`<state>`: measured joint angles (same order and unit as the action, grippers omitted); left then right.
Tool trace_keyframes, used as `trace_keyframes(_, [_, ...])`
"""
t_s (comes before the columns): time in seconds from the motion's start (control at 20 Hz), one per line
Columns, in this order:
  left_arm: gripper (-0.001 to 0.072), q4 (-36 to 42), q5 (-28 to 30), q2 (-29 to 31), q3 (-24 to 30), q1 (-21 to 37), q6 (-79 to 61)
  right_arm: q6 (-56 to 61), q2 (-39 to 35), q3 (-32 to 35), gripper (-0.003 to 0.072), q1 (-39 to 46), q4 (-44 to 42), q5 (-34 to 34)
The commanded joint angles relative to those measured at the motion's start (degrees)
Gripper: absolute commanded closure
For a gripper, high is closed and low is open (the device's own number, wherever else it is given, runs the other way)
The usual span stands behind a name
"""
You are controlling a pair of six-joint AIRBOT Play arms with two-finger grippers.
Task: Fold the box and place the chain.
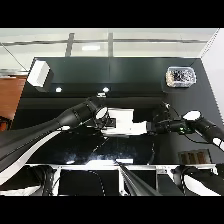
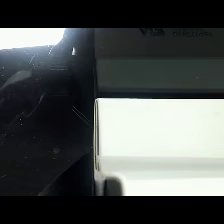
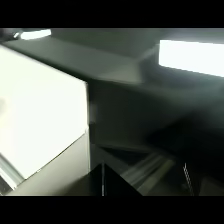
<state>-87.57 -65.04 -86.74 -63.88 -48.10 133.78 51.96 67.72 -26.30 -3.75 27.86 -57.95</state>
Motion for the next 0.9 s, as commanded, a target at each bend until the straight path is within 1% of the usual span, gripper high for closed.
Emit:
trace_keyframes(0.0, [0.0683,0.0,0.0,0.0,0.0,0.0,0.0,-4.3,0.6,-3.0,0.0672,-1.1,0.0,-0.3])
trace_keyframes(0.05, [0.0683,0.0,0.0,0.0,0.0,0.0,0.0,-4.0,0.6,-4.2,0.0614,-1.1,0.5,-0.6])
trace_keyframes(0.1, [0.0683,0.0,0.0,0.0,0.0,0.0,0.0,-4.0,0.6,-5.1,0.0313,-1.1,0.2,-1.9])
trace_keyframes(0.15, [0.0683,0.0,0.1,0.0,0.0,0.0,0.0,-4.0,0.6,-6.0,0.004,-1.1,0.3,-4.3])
trace_keyframes(0.25, [0.0683,0.0,0.2,0.0,0.0,0.0,0.0,-3.7,0.6,-7.1,0.0038,-1.1,0.2,-8.5])
trace_keyframes(0.3, [0.0683,0.0,0.2,0.0,0.0,0.0,0.0,-2.6,0.6,-7.2,0.0039,-1.4,0.0,-9.4])
trace_keyframes(0.4, [0.0683,0.0,0.2,0.0,0.0,0.0,0.0,-0.7,0.6,-7.2,0.0039,-3.1,-0.3,-8.8])
trace_keyframes(0.5, [0.0683,0.0,0.3,0.0,0.0,0.0,0.0,-0.7,0.6,-7.3,0.004,-6.8,-1.9,-7.7])
trace_keyframes(0.55, [0.0683,0.0,0.3,0.0,0.0,0.0,0.0,-0.1,0.6,-7.3,0.0044,-8.3,-1.7,-5.6])
trace_keyframes(0.6, [0.0683,0.0,0.3,0.0,0.0,0.0,0.0,3.1,0.6,-7.4,0.0101,-9.5,-0.9,-1.9])
trace_keyframes(0.7, [0.0683,0.0,0.2,0.0,0.0,0.0,0.0,9.4,0.6,-7.4,0.01,-10.5,0.3,4.4])
trace_keyframes(0.85, [0.0683,0.0,0.2,0.0,0.0,0.0,0.0,14.5,0.6,-7.5,0.0101,-13.3,1.2,8.5])
